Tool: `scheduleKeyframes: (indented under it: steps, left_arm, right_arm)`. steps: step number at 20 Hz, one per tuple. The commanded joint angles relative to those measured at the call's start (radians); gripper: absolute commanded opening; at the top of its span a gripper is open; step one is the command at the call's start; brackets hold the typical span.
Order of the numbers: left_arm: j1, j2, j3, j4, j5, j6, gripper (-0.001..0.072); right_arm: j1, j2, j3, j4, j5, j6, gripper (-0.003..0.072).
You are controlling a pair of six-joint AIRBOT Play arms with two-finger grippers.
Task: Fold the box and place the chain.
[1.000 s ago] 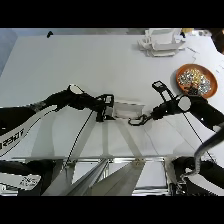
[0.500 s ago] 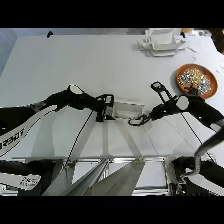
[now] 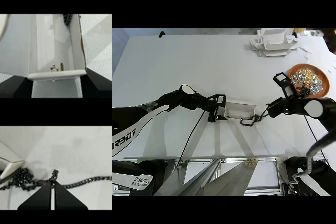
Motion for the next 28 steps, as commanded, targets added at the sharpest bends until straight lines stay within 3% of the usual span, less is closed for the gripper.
scheduleKeyframes:
  steps: [1, 6, 13, 23, 28]
  left_arm:
    - [0.001, 0.000, 0.000, 0.000, 0.000, 0.000, 0.0081]
    - [0.001, 0.000, 0.000, 0.000, 0.000, 0.000, 0.0081]
    - [0.001, 0.000, 0.000, 0.000, 0.000, 0.000, 0.0081]
    - [0.001, 0.000, 0.000, 0.000, 0.000, 0.000, 0.0081]
    - [0.001, 0.000, 0.000, 0.000, 0.000, 0.000, 0.0081]
  right_arm:
    - [0.000, 0.137, 0.001, 0.040, 0.017, 0.007, 0.0016]
    - [0.000, 0.263, 0.013, 0.338, 0.055, -0.121, 0.0017]
    - [0.000, 0.275, 0.108, 0.801, 0.114, -0.435, 0.0016]
    - [0.000, 0.201, 0.235, 1.018, 0.110, -0.659, 0.0016]
    - [0.000, 0.128, 0.290, 1.066, 0.208, -0.660, 0.0016]
